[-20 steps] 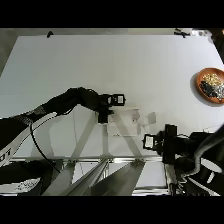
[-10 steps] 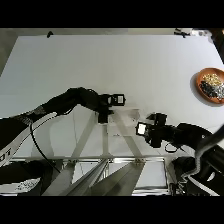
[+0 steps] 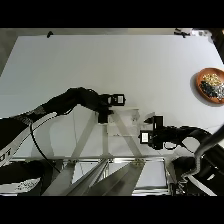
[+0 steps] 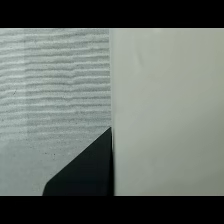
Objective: Fold the box and place the chain.
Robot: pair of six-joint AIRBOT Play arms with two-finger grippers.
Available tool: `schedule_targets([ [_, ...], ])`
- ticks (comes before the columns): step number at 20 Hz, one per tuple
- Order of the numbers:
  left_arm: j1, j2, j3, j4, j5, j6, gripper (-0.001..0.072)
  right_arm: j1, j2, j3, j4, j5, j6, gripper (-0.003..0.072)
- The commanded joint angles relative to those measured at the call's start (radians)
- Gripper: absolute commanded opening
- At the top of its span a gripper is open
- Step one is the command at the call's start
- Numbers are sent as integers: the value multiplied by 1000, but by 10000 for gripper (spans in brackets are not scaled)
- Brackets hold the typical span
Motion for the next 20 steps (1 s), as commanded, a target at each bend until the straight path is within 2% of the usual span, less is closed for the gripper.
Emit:
schedule_targets([
  [1,0,-1,0,0,0,0,10,-11,0,-31,101,-4,-121,697],
  [4,0,-1,0,0,0,0,10,-11,-3,-39,162,-66,-137,696],
  [15,0,-1,0,0,0,0,10,-10,-86,-56,179,-185,-137,696],
  [20,0,-1,0,0,0,0,10,68,-111,-56,200,-234,-129,695],
])
